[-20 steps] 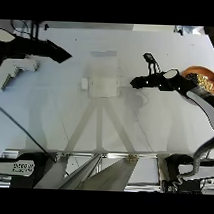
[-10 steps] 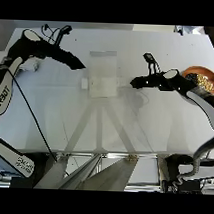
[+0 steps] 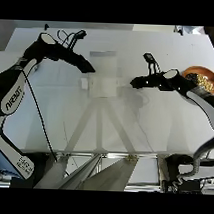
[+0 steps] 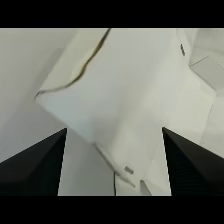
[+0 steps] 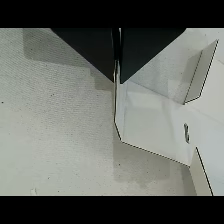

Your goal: Fold the box and place the chain.

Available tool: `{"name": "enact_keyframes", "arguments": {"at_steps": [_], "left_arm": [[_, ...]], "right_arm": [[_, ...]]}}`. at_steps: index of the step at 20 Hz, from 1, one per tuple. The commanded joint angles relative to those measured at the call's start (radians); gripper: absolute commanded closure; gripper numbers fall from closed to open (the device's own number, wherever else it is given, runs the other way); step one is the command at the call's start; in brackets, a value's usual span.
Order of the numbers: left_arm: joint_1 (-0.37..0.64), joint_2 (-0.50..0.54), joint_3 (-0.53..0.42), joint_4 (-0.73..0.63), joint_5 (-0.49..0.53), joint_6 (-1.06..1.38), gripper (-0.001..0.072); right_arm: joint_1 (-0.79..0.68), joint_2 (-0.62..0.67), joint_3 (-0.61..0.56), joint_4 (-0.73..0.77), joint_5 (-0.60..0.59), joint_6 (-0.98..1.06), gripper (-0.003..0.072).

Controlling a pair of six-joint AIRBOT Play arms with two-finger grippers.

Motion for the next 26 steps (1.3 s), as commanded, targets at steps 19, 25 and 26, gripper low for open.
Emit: {"name": "enact_keyframes", "arguments": {"at_steps": [19,25,26], "left_arm": [[-0.051,-0.005,0.001,-0.003,-0.03,0.152,0.07],[-0.051,-0.004,0.001,-0.003,-0.031,0.151,0.0698],[-0.051,-0.004,0.001,-0.003,-0.031,0.151,0.0698]], "right_arm": [[0.001,-0.001,0.0,0.0,0.0,0.0,0.0671],[0.001,-0.001,0.0,0.0,0.0,0.0,0.0671],[0.001,-0.001,0.0,0.0,0.0,0.0,0.0671]]}}
